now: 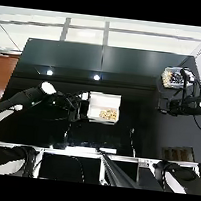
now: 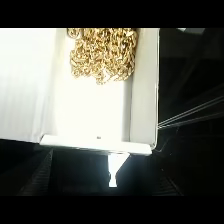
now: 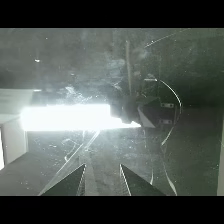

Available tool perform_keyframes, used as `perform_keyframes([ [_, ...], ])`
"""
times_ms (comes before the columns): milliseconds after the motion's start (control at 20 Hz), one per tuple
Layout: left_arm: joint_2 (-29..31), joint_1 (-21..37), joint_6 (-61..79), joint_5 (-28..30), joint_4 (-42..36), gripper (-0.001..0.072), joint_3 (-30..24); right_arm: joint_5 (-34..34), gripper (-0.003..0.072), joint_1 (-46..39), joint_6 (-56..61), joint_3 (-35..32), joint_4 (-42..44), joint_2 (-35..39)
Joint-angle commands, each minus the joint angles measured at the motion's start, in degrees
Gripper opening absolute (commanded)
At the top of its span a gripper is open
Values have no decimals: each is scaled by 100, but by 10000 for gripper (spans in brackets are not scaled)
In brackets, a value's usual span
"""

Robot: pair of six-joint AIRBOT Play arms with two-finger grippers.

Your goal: Fold the box and place the chain.

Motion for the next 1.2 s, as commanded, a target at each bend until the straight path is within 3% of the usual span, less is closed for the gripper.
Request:
perform_keyframes([
  [0,-9,-101,140,70,-219,713,4,-11,252,7,2,0,0,4],
  [250,-109,-125,142,455,-188,713,9,-9,252,7,2,0,4,4],
  [650,-219,-494,535,87,-212,710,133,-11,252,7,2,0,2,4],
  [750,-219,-522,529,92,-208,655,133,-13,252,7,2,0,2,4],
  [850,-219,-516,529,103,-201,478,133,-35,252,7,-2,0,11,0],
  [1000,-219,-518,527,105,-201,465,133,-514,255,7,-111,-28,409,-63],
  [1050,-219,-518,527,105,-201,465,133,-728,333,4,-522,-28,977,-138],
  [1150,-219,-518,527,103,-201,465,133,-1248,702,9,-1561,-28,2570,-442],
])
